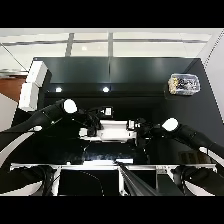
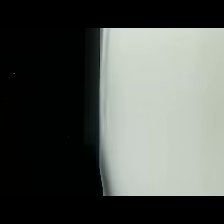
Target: Fold the box and place the chain.
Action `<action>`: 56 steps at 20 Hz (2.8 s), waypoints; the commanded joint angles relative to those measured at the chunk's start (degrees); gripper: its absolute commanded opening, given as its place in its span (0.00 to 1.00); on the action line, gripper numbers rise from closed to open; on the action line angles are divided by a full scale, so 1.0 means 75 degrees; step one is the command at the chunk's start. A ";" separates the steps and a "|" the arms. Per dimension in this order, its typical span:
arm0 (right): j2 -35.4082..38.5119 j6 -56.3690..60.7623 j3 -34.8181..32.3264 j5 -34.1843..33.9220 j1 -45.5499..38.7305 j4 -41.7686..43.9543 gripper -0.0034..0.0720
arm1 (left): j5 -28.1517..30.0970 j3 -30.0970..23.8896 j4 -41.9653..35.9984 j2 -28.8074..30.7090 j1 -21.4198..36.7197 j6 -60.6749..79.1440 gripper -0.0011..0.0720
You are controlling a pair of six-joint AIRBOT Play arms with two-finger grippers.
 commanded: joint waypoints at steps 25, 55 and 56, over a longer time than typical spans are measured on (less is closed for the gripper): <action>-0.0006 0.0000 -0.0003 0.0000 0.0006 -0.0006 0.73 | -0.2130 0.0195 0.1571 0.2337 0.2343 -0.5974 0.97; -0.0006 0.0003 -0.0003 -0.0003 0.0006 -0.0006 0.73 | 0.3331 -0.2174 -0.4045 0.1320 -0.0618 -0.4130 0.05; -0.0006 0.0003 0.0000 -0.0003 0.0006 -0.0006 0.73 | 0.3328 -0.2171 -0.4036 0.1323 -0.0595 -0.4127 0.05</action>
